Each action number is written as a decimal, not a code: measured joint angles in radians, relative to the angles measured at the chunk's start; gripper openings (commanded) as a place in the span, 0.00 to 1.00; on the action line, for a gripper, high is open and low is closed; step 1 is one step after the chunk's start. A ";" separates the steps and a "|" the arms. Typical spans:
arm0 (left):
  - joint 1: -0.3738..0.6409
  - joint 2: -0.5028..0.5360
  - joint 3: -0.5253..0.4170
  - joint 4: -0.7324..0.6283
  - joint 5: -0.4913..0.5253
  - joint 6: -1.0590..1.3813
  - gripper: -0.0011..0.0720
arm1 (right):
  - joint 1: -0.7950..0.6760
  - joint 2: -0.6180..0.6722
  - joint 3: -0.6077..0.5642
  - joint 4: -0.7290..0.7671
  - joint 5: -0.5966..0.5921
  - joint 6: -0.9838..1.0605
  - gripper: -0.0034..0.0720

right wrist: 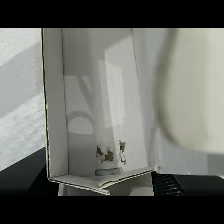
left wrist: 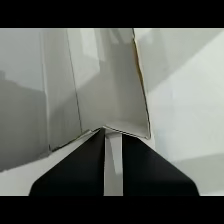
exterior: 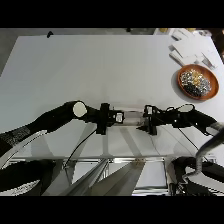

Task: Fold the box and place the chain.

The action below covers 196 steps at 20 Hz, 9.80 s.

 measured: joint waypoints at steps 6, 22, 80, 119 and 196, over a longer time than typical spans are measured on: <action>-0.021 -0.010 0.000 -0.035 0.022 -0.010 0.61 | 0.000 0.000 0.000 -0.003 0.001 -0.003 0.60; 0.191 0.297 -0.032 0.365 -0.245 -1.313 0.03 | 0.000 0.000 0.000 0.000 0.000 0.000 0.60; -0.052 0.004 0.169 0.343 -0.206 -1.924 0.42 | 0.000 0.000 0.000 0.000 0.000 0.000 0.60; -0.195 -0.209 0.492 0.689 -0.574 -2.436 0.40 | 0.000 0.000 0.000 0.000 0.000 0.000 0.60; 0.197 -0.094 -0.026 -0.285 -0.204 0.420 0.98 | 0.000 0.000 0.000 0.000 0.000 0.000 0.60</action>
